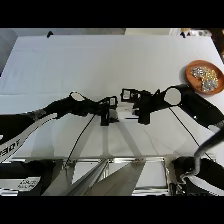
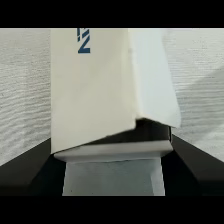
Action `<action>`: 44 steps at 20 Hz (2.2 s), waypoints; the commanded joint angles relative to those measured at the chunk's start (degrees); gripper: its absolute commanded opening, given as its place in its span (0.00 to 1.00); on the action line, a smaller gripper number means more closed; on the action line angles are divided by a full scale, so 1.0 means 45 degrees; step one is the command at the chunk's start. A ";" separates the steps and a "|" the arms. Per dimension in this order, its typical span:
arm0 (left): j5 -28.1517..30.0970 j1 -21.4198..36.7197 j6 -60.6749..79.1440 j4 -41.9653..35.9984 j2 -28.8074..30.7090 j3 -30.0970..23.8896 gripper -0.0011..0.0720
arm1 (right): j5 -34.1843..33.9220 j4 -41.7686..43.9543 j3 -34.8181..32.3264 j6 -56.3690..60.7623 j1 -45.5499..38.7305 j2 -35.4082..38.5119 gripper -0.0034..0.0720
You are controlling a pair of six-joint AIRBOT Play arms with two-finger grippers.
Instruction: Fold the box and place the chain.
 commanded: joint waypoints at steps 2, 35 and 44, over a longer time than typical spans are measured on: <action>0.0092 0.0015 -0.0015 -0.0034 0.0010 0.0000 0.20 | -0.0209 0.0049 0.0010 -0.0078 -0.0005 0.0097 0.33; 0.0087 0.0015 -0.0015 -0.0034 0.0010 0.0000 0.20 | 0.0330 0.0364 -0.0291 0.0117 -0.0005 0.0709 0.50; 0.0092 0.0015 -0.0015 -0.0034 0.0010 0.0000 0.20 | -0.0476 0.3988 -0.0296 0.0457 -0.0005 0.0631 0.07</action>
